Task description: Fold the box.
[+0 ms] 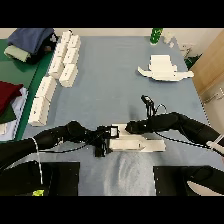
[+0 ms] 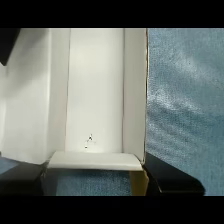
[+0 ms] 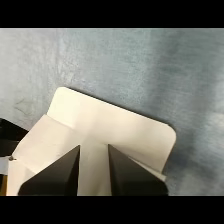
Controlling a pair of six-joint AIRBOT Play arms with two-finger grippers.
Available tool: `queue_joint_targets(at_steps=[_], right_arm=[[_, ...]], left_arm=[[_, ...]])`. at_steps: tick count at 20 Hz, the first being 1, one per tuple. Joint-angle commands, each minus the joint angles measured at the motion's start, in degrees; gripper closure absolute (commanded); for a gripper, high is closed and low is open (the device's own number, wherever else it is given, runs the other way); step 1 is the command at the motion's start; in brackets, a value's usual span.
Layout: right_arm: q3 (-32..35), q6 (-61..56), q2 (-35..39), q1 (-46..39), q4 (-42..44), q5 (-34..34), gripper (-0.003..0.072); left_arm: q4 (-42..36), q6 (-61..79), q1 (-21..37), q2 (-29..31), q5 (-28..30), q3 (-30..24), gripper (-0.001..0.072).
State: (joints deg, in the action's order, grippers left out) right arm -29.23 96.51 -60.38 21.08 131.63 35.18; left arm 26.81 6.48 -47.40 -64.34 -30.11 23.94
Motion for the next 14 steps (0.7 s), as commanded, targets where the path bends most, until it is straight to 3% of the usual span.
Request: queue_joint_targets(at_steps=[1,8,10,14], right_arm=[[0.0,0.6,-1.0,0.1,-0.3,-0.1,0.0422],[-0.1,0.6,3.8,0.1,-0.5,2.6,0.0423],[-0.1,0.6,8.2,0.1,-1.8,2.8,0.0545],[-0.1,0.7,17.5,0.1,-9.2,4.6,0.0544]], left_arm=[[0.0,0.1,0.0,0.0,0.0,0.0,0.0193],[0.0,0.1,0.0,0.0,0.0,0.0,0.0193],[0.0,0.1,0.0,0.0,0.0,0.0,0.0193],[0.0,0.1,0.0,0.0,0.0,0.0,0.0193]])
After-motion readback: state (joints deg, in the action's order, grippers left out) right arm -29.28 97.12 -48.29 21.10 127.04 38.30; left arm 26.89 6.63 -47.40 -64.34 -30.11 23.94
